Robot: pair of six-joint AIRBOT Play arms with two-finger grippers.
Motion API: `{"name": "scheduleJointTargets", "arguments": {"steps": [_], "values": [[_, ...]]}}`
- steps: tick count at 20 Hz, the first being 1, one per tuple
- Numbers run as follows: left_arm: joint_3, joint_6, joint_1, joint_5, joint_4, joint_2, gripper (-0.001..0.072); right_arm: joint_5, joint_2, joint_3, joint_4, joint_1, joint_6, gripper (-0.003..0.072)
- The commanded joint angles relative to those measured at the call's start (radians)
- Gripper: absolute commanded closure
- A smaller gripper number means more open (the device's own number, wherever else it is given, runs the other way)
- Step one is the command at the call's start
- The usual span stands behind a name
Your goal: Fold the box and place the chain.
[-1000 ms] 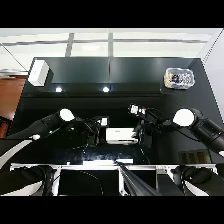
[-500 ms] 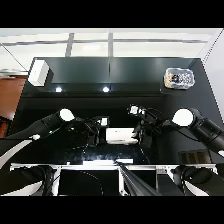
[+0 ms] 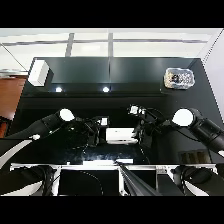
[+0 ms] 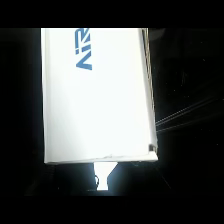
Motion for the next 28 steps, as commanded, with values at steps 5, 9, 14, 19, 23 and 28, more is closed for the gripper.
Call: {"name": "scheduleJointTargets", "arguments": {"steps": [5,9,14,19,23,28], "values": [[0.000,0.000,-0.001,0.000,0.000,-0.001,0.0223,-0.005,0.000,0.000,0.003,0.001,0.000,0.0448],[0.000,0.000,-0.001,0.000,0.000,-0.001,0.0222,-0.007,0.000,0.000,0.004,0.001,0.000,0.0553],[0.000,0.000,-0.001,0.000,0.000,-0.001,0.0222,0.003,0.000,0.000,0.003,0.001,0.000,0.0533],[0.000,0.000,-0.001,0.000,0.000,-0.001,0.0222,0.003,0.000,0.000,0.003,0.001,0.000,0.0434],[0.000,0.000,-0.001,0.000,0.000,-0.001,0.0222,0.000,-0.001,0.000,0.000,0.001,0.000,0.0437],[0.000,0.000,-0.001,0.000,0.000,-0.001,0.0222,0.000,-0.001,0.000,0.000,0.001,0.000,0.0516]]}}
